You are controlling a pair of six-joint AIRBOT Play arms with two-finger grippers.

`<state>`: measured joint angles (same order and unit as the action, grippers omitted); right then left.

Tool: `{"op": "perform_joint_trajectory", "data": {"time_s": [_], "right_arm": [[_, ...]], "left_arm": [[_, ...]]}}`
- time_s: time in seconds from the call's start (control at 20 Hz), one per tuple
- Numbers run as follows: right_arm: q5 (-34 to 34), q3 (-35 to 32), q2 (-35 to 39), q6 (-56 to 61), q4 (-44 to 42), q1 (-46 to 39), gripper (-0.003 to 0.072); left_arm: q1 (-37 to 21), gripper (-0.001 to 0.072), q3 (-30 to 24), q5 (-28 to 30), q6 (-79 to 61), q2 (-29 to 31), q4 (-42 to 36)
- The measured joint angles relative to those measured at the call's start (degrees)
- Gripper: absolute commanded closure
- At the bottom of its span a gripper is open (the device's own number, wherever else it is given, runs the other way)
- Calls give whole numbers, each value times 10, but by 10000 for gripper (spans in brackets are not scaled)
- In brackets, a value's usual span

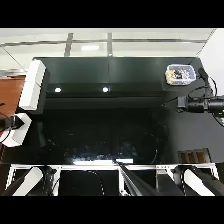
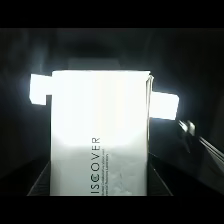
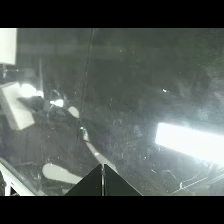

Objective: Fold the box and place the chain.

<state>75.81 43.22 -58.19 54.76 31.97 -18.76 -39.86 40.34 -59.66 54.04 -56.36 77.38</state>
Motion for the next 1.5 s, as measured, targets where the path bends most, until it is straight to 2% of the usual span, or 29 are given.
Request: {"op": "perform_joint_trajectory", "data": {"time_s": [0.35, 0.45, 0.65, 0.8, 0.85, 0.9, 0.95, 1.1, 1.2, 1.4, 1.5], "right_arm": [[-8, 0, 0, 21, 0, 0, 674], [-11, 0, 0, 27, 0, 0, 674], [-12, 0, 0, 37, 0, 0, 674], [-13, 0, 0, 38, 1, 1, 674], [-19, 0, 0, 37, 3, 4, 674], [-30, 0, 0, 36, 9, 11, 674], [-41, 0, 0, 34, 15, 21, 674], [-108, 0, -1, 31, 62, 71, 674], [-176, 0, -1, 31, 115, 113, 674], [-301, 0, -1, 31, 215, 172, 674], [-332, 0, -1, 31, 237, 184, 673]], "left_arm": [[18, 340, 0, 104, -63, -62, -70], [32, -3, 2, 128, -69, -77, -76], [47, -3, 28, 178, -70, -79, -85], [57, 5, 85, 173, -59, -56, -103], [61, 137, 102, 163, -46, -46, -113], [66, 526, 117, 152, -26, -35, -127], [73, 685, 129, 138, 0, -21, -145], [117, 686, 124, 84, 51, 27, -197], [176, 685, 81, 79, 53, 71, -217], [299, 683, -28, 175, 50, 150, -167], [333, 682, -55, 208, 48, 170, -146]]}}
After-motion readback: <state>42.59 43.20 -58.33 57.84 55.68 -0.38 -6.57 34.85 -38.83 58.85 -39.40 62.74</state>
